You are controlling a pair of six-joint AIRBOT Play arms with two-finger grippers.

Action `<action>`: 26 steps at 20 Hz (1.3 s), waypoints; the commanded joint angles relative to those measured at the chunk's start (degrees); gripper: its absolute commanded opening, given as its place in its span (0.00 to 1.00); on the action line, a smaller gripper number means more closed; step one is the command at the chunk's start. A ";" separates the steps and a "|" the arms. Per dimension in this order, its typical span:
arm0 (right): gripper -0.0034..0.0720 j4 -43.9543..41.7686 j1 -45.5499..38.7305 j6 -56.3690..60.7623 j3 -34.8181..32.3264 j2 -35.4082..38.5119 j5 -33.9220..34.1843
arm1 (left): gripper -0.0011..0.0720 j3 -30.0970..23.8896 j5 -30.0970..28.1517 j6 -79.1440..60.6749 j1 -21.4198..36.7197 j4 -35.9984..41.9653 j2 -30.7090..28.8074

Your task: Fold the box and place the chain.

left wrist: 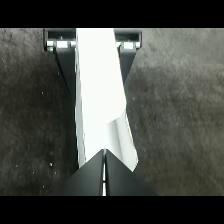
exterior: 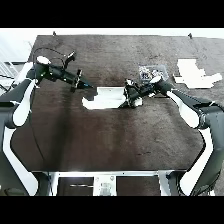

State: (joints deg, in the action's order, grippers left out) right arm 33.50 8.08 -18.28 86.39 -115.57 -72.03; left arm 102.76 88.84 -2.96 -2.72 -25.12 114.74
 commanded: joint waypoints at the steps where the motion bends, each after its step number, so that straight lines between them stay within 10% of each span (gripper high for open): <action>1: 0.72 -0.02 0.04 0.02 -0.09 0.00 -0.02 | 0.03 -2.67 -3.48 0.02 -1.84 -0.11 -3.74; 10: 0.72 0.00 0.04 0.02 -0.09 0.00 -0.02 | 0.03 -26.56 -28.41 -12.13 -9.97 0.09 -15.06; 26: 0.72 0.00 0.04 0.02 -0.09 0.00 -0.02 | 0.03 -28.33 -20.48 -3.17 -9.81 -12.31 -25.42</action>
